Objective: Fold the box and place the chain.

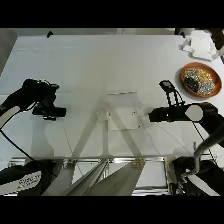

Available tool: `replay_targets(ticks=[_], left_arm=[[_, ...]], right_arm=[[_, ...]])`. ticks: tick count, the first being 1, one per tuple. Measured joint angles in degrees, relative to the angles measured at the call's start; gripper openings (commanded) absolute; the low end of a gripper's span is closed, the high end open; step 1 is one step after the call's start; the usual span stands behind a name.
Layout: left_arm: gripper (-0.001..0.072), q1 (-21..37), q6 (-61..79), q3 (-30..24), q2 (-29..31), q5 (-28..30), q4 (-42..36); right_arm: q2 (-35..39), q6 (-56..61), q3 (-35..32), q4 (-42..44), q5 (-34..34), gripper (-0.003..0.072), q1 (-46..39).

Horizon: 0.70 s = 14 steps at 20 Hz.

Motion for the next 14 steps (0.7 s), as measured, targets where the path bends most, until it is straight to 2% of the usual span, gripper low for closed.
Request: replay_targets(ticks=[1, 3, 5, 7, 8, 11, 13, 14], left_arm=[[0.0021, 0.00, 2.89, 0.00, 0.00, -1.09, -1.77], [0.0173, 0.00, 9.66, 0.00, 0.11, -4.02, -7.34], [0.0180, 0.00, 20.09, 0.00, 0.72, -7.02, -17.29], [0.0365, 0.00, 33.92, 0.02, 1.75, -9.31, -30.42], [0.0390, 0.00, 41.03, 0.02, 2.21, -10.23, -37.46], [0.0391, -0.33, 56.11, 0.04, 2.73, -13.09, -52.13], [0.0411, -1.68, 62.86, 0.76, 2.67, -13.77, -58.07], [0.0451, -2.71, 65.66, 1.42, 2.54, -13.88, -60.02]], right_arm=[[0.00, 0.02, 0.00, 0.00, 0.00, 0.0012, 0.02], [0.00, 0.02, 0.00, 0.00, -0.02, 0.0012, 0.04], [0.00, 0.02, 0.00, 0.02, -0.04, 0.0012, 0.04], [0.00, 0.02, 0.00, 0.04, -0.04, 0.0012, 0.04], [0.00, 0.02, 0.00, 0.04, -0.02, 0.0012, 0.04], [0.00, 0.02, 0.00, 0.07, 0.07, 0.0012, 0.04], [0.00, 0.04, 0.00, 0.20, 0.35, 0.0012, 0.04], [0.00, 0.04, -0.02, 0.22, 0.50, 0.0012, 0.04]])
